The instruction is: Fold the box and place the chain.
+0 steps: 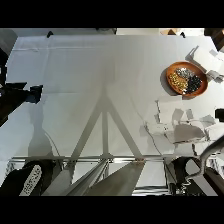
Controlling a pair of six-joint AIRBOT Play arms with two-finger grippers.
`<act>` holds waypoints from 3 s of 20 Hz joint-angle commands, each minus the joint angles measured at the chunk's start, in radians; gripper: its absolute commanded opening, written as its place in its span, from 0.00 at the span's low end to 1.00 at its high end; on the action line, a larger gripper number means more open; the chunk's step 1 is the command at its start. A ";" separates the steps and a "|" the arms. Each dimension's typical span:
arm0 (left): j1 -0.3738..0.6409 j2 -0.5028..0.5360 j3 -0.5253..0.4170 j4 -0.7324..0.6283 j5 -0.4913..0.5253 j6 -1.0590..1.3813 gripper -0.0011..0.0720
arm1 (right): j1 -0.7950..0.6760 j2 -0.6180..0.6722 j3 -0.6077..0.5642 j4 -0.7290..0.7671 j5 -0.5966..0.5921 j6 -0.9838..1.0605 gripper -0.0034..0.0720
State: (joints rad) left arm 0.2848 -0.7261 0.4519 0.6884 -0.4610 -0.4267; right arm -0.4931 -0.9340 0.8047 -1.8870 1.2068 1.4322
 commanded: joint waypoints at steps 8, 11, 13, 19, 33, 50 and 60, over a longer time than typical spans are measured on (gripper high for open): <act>0.000 0.000 0.000 0.000 0.000 0.000 0.97 | -0.139 -0.225 0.190 0.158 0.110 -0.113 0.64; 0.000 0.000 0.000 0.000 0.000 0.000 0.97 | -0.235 -0.292 0.190 0.296 0.149 -0.195 0.64; 0.000 0.000 0.000 0.000 0.000 0.000 0.97 | -0.284 -0.343 0.190 0.392 0.187 -0.264 0.64; 0.000 0.000 0.000 0.000 0.000 0.000 0.97 | -0.311 -0.462 0.191 0.425 0.159 -0.347 0.64; 0.000 0.000 0.000 0.000 0.000 0.000 0.97 | -0.311 -0.558 0.207 0.502 0.115 -0.364 0.48; 0.000 0.000 0.000 0.000 0.000 0.000 0.97 | -0.235 -0.510 0.207 0.595 0.200 -0.499 0.06; 0.000 0.000 0.000 0.000 0.000 0.000 0.97 | 0.102 -0.468 0.207 0.830 0.171 -0.498 0.06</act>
State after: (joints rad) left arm 0.2848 -0.7261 0.4519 0.6888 -0.4610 -0.4267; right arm -0.4927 -1.4071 1.0107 -1.1427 1.3956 0.9352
